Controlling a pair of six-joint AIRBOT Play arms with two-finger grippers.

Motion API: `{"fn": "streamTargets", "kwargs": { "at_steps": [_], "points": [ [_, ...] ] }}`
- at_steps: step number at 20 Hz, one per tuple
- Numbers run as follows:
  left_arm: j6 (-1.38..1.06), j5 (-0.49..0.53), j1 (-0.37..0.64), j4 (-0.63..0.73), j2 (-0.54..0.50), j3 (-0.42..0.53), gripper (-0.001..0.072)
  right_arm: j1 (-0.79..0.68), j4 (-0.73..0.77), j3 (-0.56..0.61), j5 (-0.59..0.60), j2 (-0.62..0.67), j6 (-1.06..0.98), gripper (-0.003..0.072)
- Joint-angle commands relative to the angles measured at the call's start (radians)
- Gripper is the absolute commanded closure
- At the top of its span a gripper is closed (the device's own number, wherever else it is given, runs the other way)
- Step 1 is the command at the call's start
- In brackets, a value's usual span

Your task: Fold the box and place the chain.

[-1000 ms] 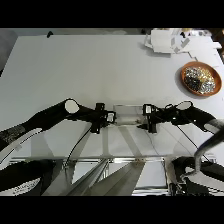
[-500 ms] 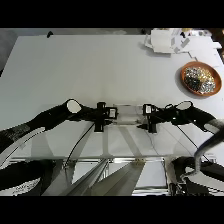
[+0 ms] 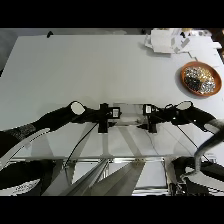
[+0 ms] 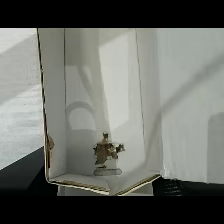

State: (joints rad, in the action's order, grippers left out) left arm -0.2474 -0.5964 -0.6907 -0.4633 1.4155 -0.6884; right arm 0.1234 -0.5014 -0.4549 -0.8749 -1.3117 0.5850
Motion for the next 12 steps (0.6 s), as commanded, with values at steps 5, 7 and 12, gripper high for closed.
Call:
{"fn": "streamTargets", "kwargs": {
  "at_steps": [5,7,12],
  "points": [
    [0.001,0.002,-0.003,0.015,0.003,0.0,0.0197,0.0,0.0,0.0,0.0,0.001,0.0,0.0276],
    [0.009,0.0,-0.001,0.015,0.002,0.0,0.0201,0.0,0.0,0.0,0.0,0.0,0.0,0.0276],
    [0.212,-0.056,0.044,-0.066,-0.058,0.0,0.049,0.0,0.0,0.0,0.0,0.001,0.0,0.0276]
  ]
}}
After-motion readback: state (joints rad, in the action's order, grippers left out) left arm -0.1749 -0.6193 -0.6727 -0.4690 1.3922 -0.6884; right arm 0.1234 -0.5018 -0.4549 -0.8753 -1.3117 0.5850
